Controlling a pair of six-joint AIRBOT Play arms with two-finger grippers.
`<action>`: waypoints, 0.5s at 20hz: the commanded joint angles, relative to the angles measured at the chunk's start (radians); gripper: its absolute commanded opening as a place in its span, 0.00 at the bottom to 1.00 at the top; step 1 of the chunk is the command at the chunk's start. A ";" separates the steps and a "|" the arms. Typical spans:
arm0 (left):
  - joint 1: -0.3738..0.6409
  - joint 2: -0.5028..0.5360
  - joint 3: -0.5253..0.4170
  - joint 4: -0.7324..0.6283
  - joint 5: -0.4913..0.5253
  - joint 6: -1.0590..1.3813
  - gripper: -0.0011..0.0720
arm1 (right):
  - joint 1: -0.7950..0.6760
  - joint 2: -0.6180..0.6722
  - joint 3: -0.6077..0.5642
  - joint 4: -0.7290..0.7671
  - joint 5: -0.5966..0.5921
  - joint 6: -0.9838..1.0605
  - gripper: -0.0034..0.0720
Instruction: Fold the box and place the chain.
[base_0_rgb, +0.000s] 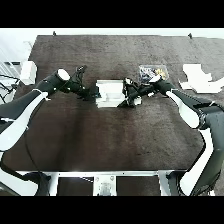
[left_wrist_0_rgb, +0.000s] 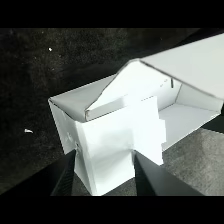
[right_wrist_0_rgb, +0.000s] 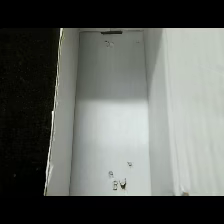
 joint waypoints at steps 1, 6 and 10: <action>-0.032 0.000 0.011 0.052 0.021 -0.073 0.60 | 0.000 0.000 0.000 0.000 0.000 0.000 0.81; -0.061 0.000 0.011 0.091 0.051 -0.135 0.60 | 0.000 0.000 0.000 0.000 0.000 0.000 0.81; -0.096 0.000 0.037 0.200 0.054 -0.219 0.60 | 0.000 0.000 0.000 0.000 0.000 0.000 0.81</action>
